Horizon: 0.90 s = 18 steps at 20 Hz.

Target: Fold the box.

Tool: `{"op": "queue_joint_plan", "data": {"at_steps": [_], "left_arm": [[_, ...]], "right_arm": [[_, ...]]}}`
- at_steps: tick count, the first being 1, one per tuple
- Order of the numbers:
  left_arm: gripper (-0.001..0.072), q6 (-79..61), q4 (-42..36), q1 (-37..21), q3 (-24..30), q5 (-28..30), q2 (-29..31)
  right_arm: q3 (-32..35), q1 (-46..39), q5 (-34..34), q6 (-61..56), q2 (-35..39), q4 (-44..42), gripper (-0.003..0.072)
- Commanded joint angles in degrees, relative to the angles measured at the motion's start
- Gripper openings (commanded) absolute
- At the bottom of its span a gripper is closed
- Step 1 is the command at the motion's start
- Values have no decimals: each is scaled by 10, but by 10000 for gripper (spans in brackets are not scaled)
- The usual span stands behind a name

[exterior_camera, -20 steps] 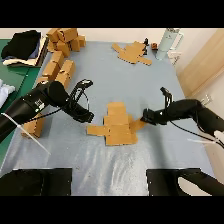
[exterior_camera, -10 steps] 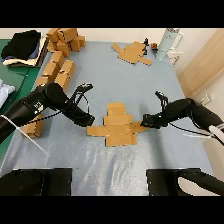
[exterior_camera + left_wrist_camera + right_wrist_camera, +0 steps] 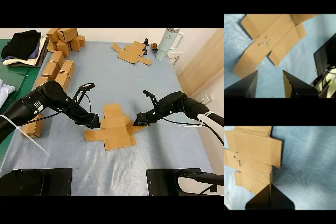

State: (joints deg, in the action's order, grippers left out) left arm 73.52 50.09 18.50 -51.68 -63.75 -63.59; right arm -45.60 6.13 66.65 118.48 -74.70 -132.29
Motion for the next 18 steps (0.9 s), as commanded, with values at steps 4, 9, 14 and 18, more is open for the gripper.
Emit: {"op": "queue_joint_plan", "data": {"at_steps": [4, 9, 14, 18], "left_arm": [[471, -5, -52, -4, -3, 12, 0], [472, -13, -51, -71, -2, 21, -45], [473, -143, -165, -98, -2, 22, -142], [473, -232, -268, -118, -4, 23, -199]], "right_arm": [[91, 0, -61, 66, 89, -30, 1], [254, 1, -178, 82, 243, -32, 1], [280, 44, -207, 80, 343, -34, 1], [280, 95, -216, 69, 350, -34, 1]]}}
